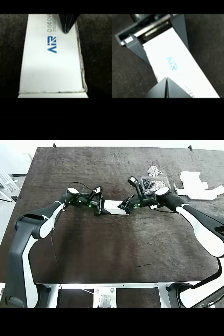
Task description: Fold the box and place the chain.
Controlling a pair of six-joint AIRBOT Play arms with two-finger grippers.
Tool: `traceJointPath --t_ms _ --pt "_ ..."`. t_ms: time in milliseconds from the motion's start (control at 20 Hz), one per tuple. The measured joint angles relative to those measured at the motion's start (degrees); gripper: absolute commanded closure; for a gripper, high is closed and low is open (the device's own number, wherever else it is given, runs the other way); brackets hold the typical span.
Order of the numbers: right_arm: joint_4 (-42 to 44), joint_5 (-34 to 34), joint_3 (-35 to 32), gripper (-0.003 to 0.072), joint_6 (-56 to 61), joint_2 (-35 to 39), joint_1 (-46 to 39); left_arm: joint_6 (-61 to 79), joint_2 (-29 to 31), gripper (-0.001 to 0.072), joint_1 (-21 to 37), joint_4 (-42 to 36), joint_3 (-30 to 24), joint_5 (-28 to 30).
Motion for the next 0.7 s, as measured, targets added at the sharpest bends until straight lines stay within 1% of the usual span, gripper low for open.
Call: traceJointPath --t_ms 250,400,550,700 --pt "0.02 -1.05 -0.63 0.0680 0.37 -0.44 0.02 0.02 0.00 0.0343 0.02 0.00 0.00 0.04" --pt "-1.05 -1.29 -0.79 0.0680 0.35 1.68 0.07 -0.04 0.02 0.0343 0.04 -0.02 0.00 -0.02" --pt "0.87 -1.77 -0.79 0.0680 -0.50 4.42 -0.02 -0.04 0.00 0.0343 0.07 -0.02 0.00 -0.09" --pt "1.79 -2.10 -0.79 0.0680 -0.92 5.62 -0.02 -0.04 0.00 0.0343 0.07 -0.02 0.00 -0.07"
